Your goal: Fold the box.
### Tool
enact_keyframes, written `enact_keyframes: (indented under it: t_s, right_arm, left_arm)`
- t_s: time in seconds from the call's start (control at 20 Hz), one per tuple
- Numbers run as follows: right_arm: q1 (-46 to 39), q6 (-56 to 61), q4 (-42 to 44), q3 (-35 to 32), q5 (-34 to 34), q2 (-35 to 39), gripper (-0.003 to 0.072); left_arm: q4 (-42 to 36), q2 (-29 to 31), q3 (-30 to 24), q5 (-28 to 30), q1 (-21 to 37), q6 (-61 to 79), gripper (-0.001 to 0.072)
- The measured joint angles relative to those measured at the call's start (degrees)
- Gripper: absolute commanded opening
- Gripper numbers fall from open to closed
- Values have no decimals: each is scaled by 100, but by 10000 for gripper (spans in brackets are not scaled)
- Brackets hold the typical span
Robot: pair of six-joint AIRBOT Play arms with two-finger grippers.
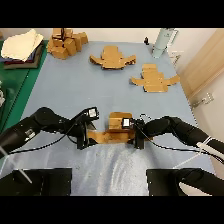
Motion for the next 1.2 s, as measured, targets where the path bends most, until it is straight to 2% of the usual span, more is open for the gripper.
enact_keyframes:
  t_s: [0.25,0.3,0.35,0.4,0.6,0.65,0.7,1.2]
  right_arm:
    - [0,0,2,0,2,0,558]
    - [0,0,2,0,2,0,558]
    - [0,0,2,0,2,0,558]
    - [0,0,2,0,2,0,558]
    - [0,0,2,0,2,0,558]
    - [0,2,2,0,0,0,558]
    - [0,0,2,0,2,0,558]
    - [-2,2,0,0,2,0,558]
  left_arm:
    - [-848,-960,120,372,-59,1276,651]
    - [-927,-1075,157,420,-66,1379,624]
    - [-979,-1165,188,468,-79,1451,458]
    - [-1016,-1237,210,498,-96,1517,405]
    - [-1187,-1388,262,562,-271,1683,397]
    - [-1257,-1414,269,608,-317,1735,237]
    - [-1316,-1447,278,678,-352,1781,216]
    - [-1764,-1576,304,1084,-649,1980,215]
